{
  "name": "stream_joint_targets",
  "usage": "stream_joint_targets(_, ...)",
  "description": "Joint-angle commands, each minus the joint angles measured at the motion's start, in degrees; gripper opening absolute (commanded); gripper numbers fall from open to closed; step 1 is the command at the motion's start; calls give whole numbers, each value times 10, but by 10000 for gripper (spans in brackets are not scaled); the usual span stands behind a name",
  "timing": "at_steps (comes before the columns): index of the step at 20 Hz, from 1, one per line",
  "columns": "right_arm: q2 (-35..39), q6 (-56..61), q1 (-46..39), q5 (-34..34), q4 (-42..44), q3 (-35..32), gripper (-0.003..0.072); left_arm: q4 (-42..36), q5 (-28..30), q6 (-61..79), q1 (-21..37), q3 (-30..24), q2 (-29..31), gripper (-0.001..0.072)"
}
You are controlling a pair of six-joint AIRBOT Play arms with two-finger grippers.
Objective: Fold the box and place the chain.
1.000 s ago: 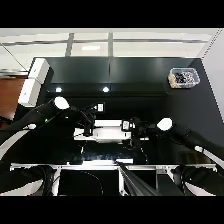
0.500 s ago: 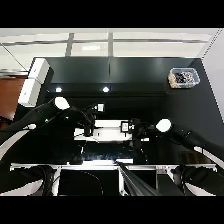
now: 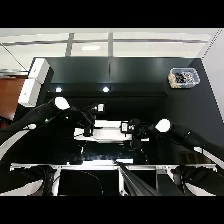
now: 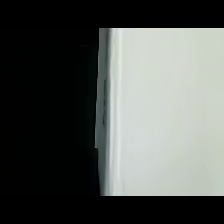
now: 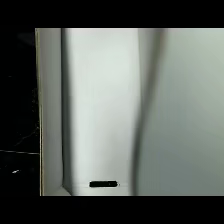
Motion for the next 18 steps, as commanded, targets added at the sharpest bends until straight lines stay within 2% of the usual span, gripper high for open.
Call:
stream_joint_targets(1,0,0,0,-1,-2,0,460,0,-10,0,1,0,1,252)
stream_joint_targets(2,0,0,0,-1,-2,0,460,2,-14,0,1,0,3,384)
stream_joint_targets(3,0,0,0,-1,-2,0,460,5,-17,-1,1,0,9,413)
stream_joint_targets(6,0,0,0,-1,-2,0,460,46,-26,-51,2,0,42,429)
stream_joint_targets(10,0,0,0,-1,-2,0,460,179,-76,-194,8,0,110,429)
stream_joint_targets(12,0,0,0,-1,-2,0,460,196,-107,-227,36,-4,148,428)
stream_joint_targets(14,0,0,0,-1,-2,0,460,195,-111,-252,80,-26,188,425)
stream_joint_targets(15,0,0,0,-1,-2,0,460,190,-109,-273,105,-43,208,392)
stream_joint_targets(16,0,0,0,-1,-2,0,460,175,-111,-290,129,-59,223,266)
stream_joint_targets(17,0,0,0,-1,-2,0,460,143,-126,-293,150,-75,234,62)
stream_joint_targets(18,0,0,0,-1,-2,0,460,103,-149,-294,169,-90,239,27)
